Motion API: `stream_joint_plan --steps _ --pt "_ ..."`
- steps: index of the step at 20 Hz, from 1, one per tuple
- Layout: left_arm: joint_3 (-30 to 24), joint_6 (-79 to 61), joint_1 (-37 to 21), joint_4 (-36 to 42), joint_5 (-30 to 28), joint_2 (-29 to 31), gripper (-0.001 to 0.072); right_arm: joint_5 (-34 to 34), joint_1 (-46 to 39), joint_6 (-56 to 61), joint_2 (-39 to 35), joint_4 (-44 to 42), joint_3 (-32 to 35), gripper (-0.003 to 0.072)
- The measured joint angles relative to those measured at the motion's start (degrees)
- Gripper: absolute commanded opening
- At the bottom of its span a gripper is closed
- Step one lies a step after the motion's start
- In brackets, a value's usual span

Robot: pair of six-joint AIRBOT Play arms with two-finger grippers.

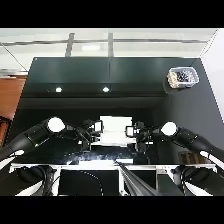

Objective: Fold the box and place the chain.

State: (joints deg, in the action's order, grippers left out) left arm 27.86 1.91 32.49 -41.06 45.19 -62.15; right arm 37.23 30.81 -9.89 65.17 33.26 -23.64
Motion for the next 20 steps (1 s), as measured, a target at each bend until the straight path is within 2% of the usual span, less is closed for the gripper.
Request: stream_joint_plan --steps 7,12,13,14,15,16,18,19,20 --pt "0.0 -0.3 0.4 6.0 -1.0 -1.6 0.016 0.0 0.0 0.0 0.0 0.0 0.0 0.0481" --pt "0.0 -1.5 1.4 6.9 -1.4 -3.1 0.0138 0.0 0.0 0.0 0.0 0.0 0.0 0.0481" --pt "0.0 -1.6 1.4 7.0 -1.6 -3.3 0.0191 0.0 0.0 0.0 0.0 0.0 0.0 0.0482" --pt "0.0 -1.7 1.5 7.0 -1.7 -3.3 0.0294 0.0 0.0 0.0 0.0 0.0 0.0 0.0482" --pt "0.0 -1.7 1.5 7.1 -1.8 -3.4 0.0356 0.0 0.0 0.0 0.0 0.0 0.0 0.0482" --pt "0.0 -1.7 1.5 7.1 -2.0 -3.4 0.035 0.0 0.0 0.0 0.0 0.0 0.0 0.0481" --pt "0.0 -1.7 1.5 7.0 -2.1 -3.4 0.0204 0.0 0.0 0.0 0.0 0.0 0.0 0.0482" --pt "0.0 -1.8 1.6 7.0 -2.0 -3.4 0.0324 0.0 0.0 0.0 0.0 0.0 0.0 0.0481" --pt "0.0 -1.8 1.6 7.0 -1.9 -3.4 0.035 0.0 0.0 0.0 0.0 0.0 0.0 0.0482"
